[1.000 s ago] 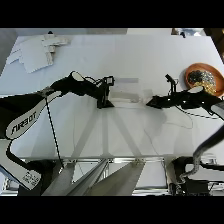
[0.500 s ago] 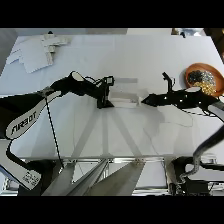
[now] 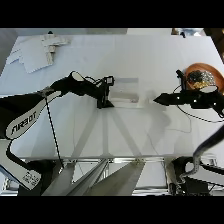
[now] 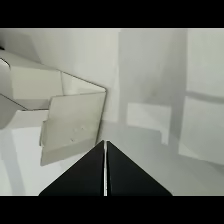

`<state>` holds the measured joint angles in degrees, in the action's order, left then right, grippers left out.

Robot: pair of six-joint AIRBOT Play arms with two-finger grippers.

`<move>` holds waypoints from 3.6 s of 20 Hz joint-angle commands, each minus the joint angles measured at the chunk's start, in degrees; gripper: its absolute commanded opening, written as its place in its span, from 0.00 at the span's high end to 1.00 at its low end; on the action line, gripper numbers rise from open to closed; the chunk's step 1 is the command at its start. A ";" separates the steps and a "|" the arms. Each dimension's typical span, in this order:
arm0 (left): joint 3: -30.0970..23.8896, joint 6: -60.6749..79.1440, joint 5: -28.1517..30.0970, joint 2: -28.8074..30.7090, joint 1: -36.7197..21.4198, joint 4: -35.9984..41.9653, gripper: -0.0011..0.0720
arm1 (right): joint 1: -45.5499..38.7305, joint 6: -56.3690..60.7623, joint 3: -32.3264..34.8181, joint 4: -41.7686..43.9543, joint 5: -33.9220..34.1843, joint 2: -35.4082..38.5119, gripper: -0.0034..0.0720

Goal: Fold the box and place the chain.

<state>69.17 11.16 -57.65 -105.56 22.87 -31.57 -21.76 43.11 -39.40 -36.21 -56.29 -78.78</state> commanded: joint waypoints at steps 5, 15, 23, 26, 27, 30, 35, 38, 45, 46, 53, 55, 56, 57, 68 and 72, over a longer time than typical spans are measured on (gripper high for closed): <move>0.02 0.02 0.00 -0.02 0.02 -0.02 0.61 | 2.73 -0.09 2.14 1.31 2.99 -3.23 0.95; 0.00 0.00 0.00 -0.02 0.02 0.00 0.61 | 6.69 -4.76 2.14 12.26 3.34 -7.23 0.95; 0.00 0.00 0.00 -0.02 0.02 0.00 0.61 | 6.69 -7.63 2.12 21.33 0.13 -7.17 0.93; 0.00 0.00 0.00 -0.02 0.02 -0.02 0.61 | 6.69 -7.65 2.12 23.15 0.07 -6.84 0.84; 0.02 0.00 0.00 0.00 0.02 0.00 0.61 | 6.69 -7.63 2.12 23.12 0.04 -6.51 0.79; 0.00 0.02 0.00 -0.02 0.02 0.00 0.61 | 6.69 -7.65 2.12 23.15 -0.15 -4.96 0.78; 0.00 0.00 0.00 -0.02 0.02 -0.02 0.61 | 6.69 -8.72 2.12 23.10 -0.52 -3.41 0.78; 0.00 0.00 0.00 -0.02 0.02 -0.02 0.61 | 6.69 -8.72 2.12 23.12 -0.70 -3.41 0.78; 0.00 0.00 0.00 -0.02 0.02 -0.02 0.61 | 7.28 -9.14 2.12 22.40 -1.11 -3.41 0.69; 0.00 0.02 0.00 -0.02 0.02 -0.02 0.61 | 8.00 -9.14 2.12 21.64 -0.42 -3.41 0.67; 0.02 0.00 0.00 -0.02 0.02 0.00 0.61 | 11.80 -9.16 2.10 23.34 1.51 -3.32 0.50; 0.00 0.00 0.00 -0.02 0.02 -0.02 0.61 | 11.80 -9.18 2.08 24.72 1.49 -3.23 0.50; 0.00 0.00 0.00 -0.02 0.02 0.00 0.61 | 11.82 -9.16 2.08 24.65 1.73 -3.23 0.50; 0.00 0.00 0.00 -0.02 0.02 0.00 0.61 | 11.82 -9.16 2.08 24.68 1.81 -3.23 0.50; 0.02 0.00 0.00 -0.02 0.02 0.00 0.61 | 17.66 -6.95 1.99 18.23 15.63 -1.09 0.50; 0.00 0.02 -0.02 -0.02 0.02 0.00 0.61 | 20.44 -3.32 0.63 12.44 20.11 1.27 0.50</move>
<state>69.17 11.11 -57.65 -105.56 22.87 -31.55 -3.14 36.71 -38.00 -18.63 -41.01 -78.94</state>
